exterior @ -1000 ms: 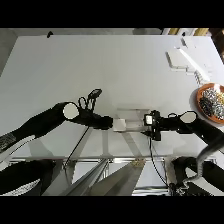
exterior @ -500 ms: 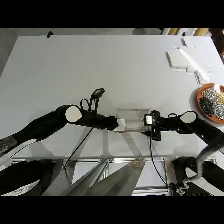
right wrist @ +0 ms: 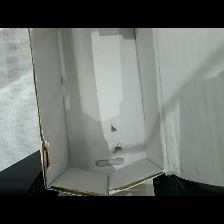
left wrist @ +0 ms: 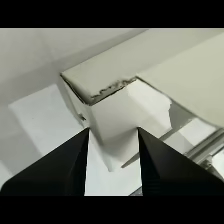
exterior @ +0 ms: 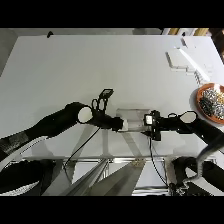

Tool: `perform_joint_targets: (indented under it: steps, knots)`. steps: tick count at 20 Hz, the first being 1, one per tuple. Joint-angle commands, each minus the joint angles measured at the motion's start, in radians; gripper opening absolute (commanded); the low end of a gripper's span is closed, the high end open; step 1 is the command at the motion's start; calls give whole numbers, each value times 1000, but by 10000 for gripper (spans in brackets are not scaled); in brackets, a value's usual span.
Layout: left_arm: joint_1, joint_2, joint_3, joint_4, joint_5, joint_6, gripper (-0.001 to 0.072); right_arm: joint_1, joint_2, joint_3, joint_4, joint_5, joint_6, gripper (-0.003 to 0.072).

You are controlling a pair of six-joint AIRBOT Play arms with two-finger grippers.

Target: Fold the box and place the chain.

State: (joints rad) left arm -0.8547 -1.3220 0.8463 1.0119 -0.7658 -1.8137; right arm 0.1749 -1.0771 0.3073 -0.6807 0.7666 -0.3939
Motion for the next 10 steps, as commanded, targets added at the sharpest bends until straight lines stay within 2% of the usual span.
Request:
perform_joint_targets:
  steps: [1,7,10]
  knots:
    - [-20,-42,76,192,-114,-179,346,-1,1,0,0,1,0,319]
    - [-72,-145,219,261,-212,-293,344,0,1,0,0,0,0,319]
    - [-100,-225,311,332,-316,-389,343,-1,1,0,0,0,0,319]
